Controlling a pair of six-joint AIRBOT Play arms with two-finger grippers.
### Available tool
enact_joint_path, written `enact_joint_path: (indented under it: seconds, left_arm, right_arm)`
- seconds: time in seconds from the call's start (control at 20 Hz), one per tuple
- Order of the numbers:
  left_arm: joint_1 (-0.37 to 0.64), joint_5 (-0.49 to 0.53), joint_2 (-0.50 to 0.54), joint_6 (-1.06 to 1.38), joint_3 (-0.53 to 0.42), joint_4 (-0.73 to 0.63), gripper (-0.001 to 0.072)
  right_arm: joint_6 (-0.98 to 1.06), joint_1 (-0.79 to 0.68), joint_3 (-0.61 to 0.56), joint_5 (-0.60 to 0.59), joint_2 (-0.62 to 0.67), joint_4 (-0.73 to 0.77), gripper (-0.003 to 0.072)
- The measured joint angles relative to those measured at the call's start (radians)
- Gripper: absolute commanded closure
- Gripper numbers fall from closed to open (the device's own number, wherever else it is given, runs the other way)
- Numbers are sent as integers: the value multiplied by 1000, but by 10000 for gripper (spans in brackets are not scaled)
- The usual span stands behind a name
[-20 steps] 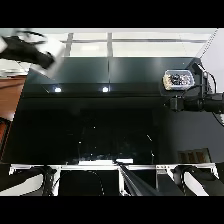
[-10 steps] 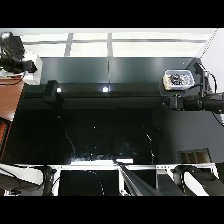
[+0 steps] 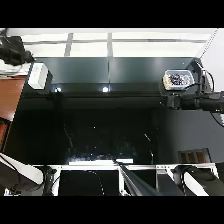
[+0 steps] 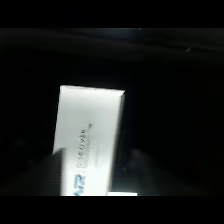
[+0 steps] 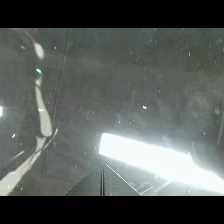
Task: Fold the box and place the chain.
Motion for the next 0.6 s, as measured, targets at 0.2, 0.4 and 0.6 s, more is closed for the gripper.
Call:
enact_joint_path:
  seconds: [0.2,0.4,0.6]
  left_arm:
    - [-46,-123,171,-55,-34,-111,688]
    - [-198,-62,516,-23,-373,-142,688]
    - [-341,123,902,-16,-821,-64,688]
  right_arm:
    - [0,73,0,-86,0,-46,669]
    - [43,153,0,-157,5,-171,674]
    - [207,173,-1,-165,109,-455,674]
